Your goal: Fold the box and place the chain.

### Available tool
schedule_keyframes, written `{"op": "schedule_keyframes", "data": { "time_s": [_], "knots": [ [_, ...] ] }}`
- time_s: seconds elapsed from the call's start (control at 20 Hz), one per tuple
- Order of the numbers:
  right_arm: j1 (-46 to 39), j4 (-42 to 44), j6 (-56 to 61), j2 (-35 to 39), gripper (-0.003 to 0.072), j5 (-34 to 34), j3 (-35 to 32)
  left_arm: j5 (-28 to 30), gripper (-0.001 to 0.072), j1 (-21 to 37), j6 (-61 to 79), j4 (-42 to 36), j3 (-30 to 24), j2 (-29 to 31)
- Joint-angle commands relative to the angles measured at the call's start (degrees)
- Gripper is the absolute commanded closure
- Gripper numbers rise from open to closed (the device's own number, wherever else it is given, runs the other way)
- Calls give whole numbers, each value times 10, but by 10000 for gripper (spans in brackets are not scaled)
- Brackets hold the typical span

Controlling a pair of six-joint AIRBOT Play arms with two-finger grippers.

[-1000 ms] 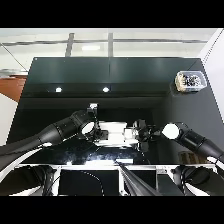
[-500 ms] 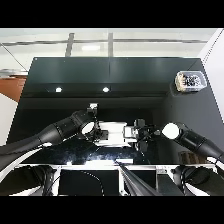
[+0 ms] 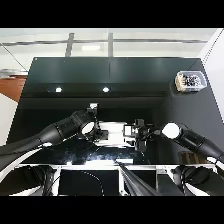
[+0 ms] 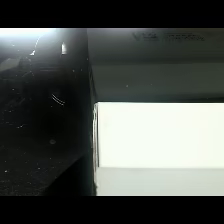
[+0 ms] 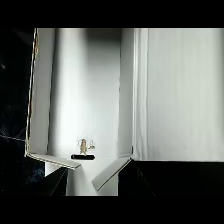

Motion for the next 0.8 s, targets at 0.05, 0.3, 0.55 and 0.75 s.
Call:
{"op": "schedule_keyframes", "data": {
  "time_s": [0.05, 0.3, 0.55, 0.75],
  "knots": [
    [0, 12, 0, 0, 210, 3, 0, 2, 677, 0, -1, 0, 0, 0],
    [0, 10, 3, 0, 210, 13, 0, 2, 676, 0, 0, 0, 0, 0],
    [0, 10, 22, 0, 210, 30, 0, 5, 676, 0, -1, 0, 0, 0],
    [0, 13, 22, 0, 213, 33, 0, 5, 676, 0, -1, -1, 0, 0]
  ]
}}
